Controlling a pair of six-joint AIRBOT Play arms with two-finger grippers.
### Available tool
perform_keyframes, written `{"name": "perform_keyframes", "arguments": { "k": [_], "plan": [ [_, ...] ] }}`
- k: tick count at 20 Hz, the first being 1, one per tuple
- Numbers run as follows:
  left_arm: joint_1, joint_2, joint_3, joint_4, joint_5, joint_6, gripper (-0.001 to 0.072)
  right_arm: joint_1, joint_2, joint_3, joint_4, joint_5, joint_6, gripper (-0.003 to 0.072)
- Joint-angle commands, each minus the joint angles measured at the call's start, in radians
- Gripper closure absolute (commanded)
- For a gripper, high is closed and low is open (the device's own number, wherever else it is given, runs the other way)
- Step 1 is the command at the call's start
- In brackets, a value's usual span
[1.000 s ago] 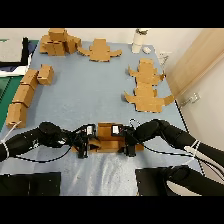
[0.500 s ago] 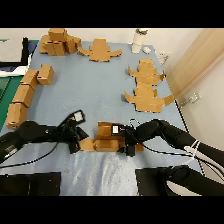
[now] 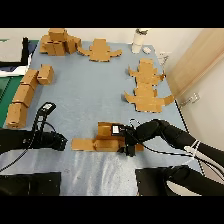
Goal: Fold the box.
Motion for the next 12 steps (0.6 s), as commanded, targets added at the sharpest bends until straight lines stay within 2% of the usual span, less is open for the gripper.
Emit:
{"name": "perform_keyframes", "arguments": {
  "k": [1, 4, 6, 9, 12],
  "plan": [
    [0.037, -0.142, -0.007, 0.043, -0.016, -0.202, 0.0703, 0.001, 0.001, 0.001, 0.0, 0.0, 0.0, 0.0167],
    [0.037, -0.285, -0.007, -0.045, 0.053, -0.183, 0.0702, 0.001, 0.001, 0.001, 0.0, 0.0, 0.0, 0.0166],
    [0.037, -0.344, -0.007, -0.135, 0.085, -0.11, 0.0703, 0.001, 0.001, 0.001, 0.0, 0.0, 0.0, 0.0167],
    [0.037, -0.398, -0.007, -0.185, 0.103, -0.08, 0.0703, 0.001, 0.001, 0.001, 0.0, 0.0, 0.0, 0.0166],
    [0.037, -0.398, -0.007, -0.275, 0.095, -0.028, 0.0703, 0.001, 0.001, 0.001, 0.0, 0.0, 0.0, 0.0166]
  ]
}}
